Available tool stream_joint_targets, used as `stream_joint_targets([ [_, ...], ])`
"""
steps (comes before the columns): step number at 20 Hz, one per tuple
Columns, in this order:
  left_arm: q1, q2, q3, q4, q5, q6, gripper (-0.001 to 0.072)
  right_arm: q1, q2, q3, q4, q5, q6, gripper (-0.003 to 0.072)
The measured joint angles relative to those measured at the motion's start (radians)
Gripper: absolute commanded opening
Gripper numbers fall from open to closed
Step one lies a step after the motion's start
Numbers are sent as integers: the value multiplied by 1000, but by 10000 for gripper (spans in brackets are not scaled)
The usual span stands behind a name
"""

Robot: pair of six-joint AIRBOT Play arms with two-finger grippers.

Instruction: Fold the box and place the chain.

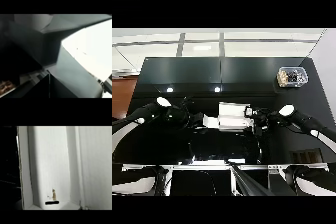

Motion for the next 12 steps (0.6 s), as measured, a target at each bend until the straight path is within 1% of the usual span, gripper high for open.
stream_joint_targets([
  [3, -6, -11, 27, -21, -8, 26, 28, 0, 0, 0, 0, 0, 0, 238],
  [4, -4, -13, 38, -27, -23, 39, 56, 0, 0, 0, 0, 0, 0, 239],
  [5, -2, -14, 49, -39, -31, 54, 252, 0, 0, 0, 0, 0, 0, 239],
  [6, 0, -15, 59, -51, -43, 65, 475, 0, 0, 0, 0, 0, 0, 239],
  [7, 1, -16, 69, -67, -51, 74, 654, 0, 0, 0, 0, 0, 0, 239],
  [8, 3, -16, 77, -82, -55, 80, 691, 0, 0, 0, 0, 0, 0, 239],
  [12, -1, -18, 99, -124, -69, 97, 689, 0, 0, 0, 0, 0, 0, 238],
])
